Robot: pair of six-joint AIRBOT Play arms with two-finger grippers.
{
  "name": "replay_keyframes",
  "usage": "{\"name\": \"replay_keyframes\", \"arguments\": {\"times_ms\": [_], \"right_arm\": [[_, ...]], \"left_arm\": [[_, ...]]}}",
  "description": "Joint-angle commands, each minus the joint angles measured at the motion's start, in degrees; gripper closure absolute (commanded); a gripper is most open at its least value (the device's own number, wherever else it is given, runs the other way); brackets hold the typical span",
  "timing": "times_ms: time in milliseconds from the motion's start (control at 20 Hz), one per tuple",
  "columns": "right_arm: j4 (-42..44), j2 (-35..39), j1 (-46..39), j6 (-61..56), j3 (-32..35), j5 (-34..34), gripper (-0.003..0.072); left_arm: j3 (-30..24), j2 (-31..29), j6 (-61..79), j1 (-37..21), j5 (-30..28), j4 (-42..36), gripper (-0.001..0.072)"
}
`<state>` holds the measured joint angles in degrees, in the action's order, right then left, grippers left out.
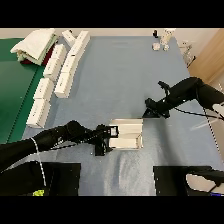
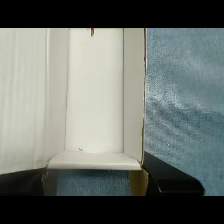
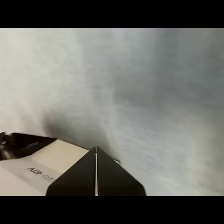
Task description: Fold the box.
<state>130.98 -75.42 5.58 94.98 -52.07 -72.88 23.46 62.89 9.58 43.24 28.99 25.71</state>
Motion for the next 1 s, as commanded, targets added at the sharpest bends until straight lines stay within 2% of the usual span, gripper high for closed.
{"name": "replay_keyframes", "arguments": {"times_ms": [0,200,400,650,950], "right_arm": [[12.04,-9.90,-0.72,19.34,-3.63,-9.77,0.0683],[11.89,-10.47,4.61,26.40,-4.39,-16.02,0.0683],[11.08,-5.40,9.16,32.20,-4.28,-15.43,0.0683],[1.38,3.45,16.33,33.97,-2.45,-4.44,0.0683],[-4.00,11.67,27.02,39.41,6.58,8.33,0.0682]], "left_arm": [[0.00,0.00,0.02,-0.02,-0.04,0.00,0.0254],[0.00,0.00,0.02,-0.02,-0.04,0.00,0.0254],[0.00,0.00,0.02,-0.02,-0.04,0.00,0.0254],[0.00,0.00,0.02,-0.02,-0.04,0.00,0.0253],[0.00,0.00,0.02,-0.02,-0.04,0.00,0.0254]]}}
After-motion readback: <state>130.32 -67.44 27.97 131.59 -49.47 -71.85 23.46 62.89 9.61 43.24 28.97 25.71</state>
